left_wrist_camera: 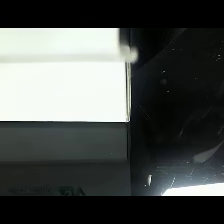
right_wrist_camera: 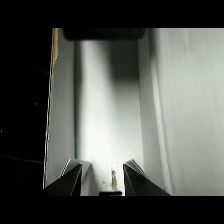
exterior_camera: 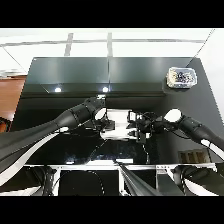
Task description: Fold the box and place the chain.
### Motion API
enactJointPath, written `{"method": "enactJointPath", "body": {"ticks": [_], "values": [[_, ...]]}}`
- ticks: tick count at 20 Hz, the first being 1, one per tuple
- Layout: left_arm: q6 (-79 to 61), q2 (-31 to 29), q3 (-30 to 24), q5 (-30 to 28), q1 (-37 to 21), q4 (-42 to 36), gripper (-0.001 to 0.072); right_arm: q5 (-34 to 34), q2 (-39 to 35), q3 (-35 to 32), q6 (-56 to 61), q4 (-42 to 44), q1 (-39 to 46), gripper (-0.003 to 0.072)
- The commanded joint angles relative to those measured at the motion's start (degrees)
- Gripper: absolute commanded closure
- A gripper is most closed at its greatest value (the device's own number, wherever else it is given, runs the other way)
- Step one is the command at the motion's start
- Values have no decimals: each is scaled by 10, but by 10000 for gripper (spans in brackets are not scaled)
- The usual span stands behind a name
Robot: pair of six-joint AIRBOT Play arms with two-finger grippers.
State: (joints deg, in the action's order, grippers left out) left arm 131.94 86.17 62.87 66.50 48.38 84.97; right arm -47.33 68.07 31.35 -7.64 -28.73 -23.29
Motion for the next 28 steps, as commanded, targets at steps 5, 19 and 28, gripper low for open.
{"method": "enactJointPath", "body": {"ticks": [5, 19, 28], "values": [[0, 0, 0, -5, 0, -2, 685, 0, 30, 0, 6, 45, 0, 381], [0, 0, 0, -4, 0, -2, 685, -151, -84, 63, 511, -164, 114, 673], [0, 0, 0, -2, 0, -2, 685, -136, -60, -84, 781, -148, 323, 672]]}}
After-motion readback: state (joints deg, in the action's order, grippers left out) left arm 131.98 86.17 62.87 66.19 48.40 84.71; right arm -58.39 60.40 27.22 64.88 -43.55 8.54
